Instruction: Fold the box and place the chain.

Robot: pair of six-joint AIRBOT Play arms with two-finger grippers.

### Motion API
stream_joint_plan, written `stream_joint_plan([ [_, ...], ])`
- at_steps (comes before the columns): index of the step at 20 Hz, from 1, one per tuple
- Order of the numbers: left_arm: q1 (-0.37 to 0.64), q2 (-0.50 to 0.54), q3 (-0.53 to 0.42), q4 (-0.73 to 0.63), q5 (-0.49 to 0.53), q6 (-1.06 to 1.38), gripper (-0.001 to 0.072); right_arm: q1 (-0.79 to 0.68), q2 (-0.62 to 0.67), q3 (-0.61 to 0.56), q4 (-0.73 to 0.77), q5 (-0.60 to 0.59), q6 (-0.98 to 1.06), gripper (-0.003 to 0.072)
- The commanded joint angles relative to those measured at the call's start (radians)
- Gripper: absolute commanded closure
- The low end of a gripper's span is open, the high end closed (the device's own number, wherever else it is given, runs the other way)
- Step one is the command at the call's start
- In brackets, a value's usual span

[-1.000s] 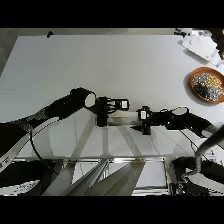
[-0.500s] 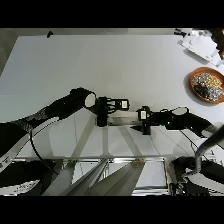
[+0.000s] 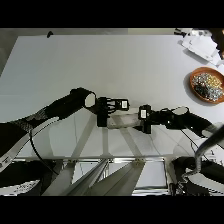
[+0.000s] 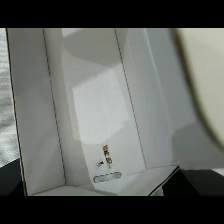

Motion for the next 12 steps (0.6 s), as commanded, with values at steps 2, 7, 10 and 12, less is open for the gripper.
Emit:
stream_joint_plan([
  [2,0.0,0.0,0.0,0.001,0.003,0.002,0.0696,0.001,0.013,-0.001,-0.001,-0.002,-0.002,0.0017],
  [7,0.0,0.0,0.0,0.001,0.003,0.002,0.0697,-0.014,0.056,0.0,-0.002,0.042,-0.006,0.0015],
  [10,0.0,0.0,0.0,0.001,0.002,0.002,0.0697,-0.058,0.063,0.0,-0.005,0.151,-0.01,0.0015],
  [12,0.0,0.0,0.0,0.001,0.002,0.002,0.0697,-0.071,0.064,0.0,-0.009,0.197,-0.04,0.0015],
])
